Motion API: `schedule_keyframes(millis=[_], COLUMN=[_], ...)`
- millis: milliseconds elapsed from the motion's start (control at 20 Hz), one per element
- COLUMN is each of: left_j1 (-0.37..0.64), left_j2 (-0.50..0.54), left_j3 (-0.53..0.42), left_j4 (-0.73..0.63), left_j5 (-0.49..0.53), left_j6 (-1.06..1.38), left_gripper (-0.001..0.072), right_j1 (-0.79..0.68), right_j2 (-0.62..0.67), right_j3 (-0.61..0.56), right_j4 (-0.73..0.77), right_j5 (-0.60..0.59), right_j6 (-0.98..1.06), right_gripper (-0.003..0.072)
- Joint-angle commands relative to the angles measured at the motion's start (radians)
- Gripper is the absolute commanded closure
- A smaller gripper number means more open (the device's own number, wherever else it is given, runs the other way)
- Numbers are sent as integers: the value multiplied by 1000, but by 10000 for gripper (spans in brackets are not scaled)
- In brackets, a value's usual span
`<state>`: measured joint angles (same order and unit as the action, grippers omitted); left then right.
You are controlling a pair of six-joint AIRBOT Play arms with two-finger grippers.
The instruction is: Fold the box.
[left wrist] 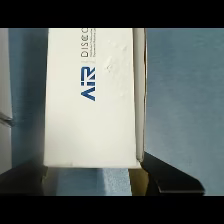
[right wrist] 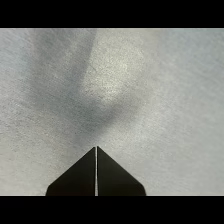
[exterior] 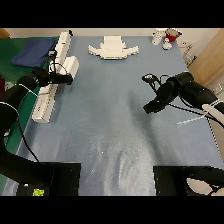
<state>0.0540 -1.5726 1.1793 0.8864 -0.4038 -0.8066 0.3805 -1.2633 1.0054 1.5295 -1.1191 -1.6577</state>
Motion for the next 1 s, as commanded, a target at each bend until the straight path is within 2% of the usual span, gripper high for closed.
schedule_keyframes(millis=[0, 350, 600, 800, 950], left_j1=[-60, -71, -76, -76, -73], left_j2=[7, 2, -51, -69, -87], left_j3=[4, 5, 5, 5, 5], left_j4=[140, 568, 595, 595, 595], left_j5=[-3, -49, -35, 28, 10], left_j6=[-71, -613, -713, -733, -732], left_gripper=[180, 180, 180, 180, 180], right_j1=[0, 0, 0, 0, 0], right_j2=[-1, -1, -1, -1, -1], right_j3=[1, 1, 1, 1, 1], right_j4=[0, 0, 0, 0, 0], right_j5=[0, 0, 0, 0, 0], right_j6=[0, 0, 0, 0, 0], right_gripper=[682, 681, 681, 681, 681])
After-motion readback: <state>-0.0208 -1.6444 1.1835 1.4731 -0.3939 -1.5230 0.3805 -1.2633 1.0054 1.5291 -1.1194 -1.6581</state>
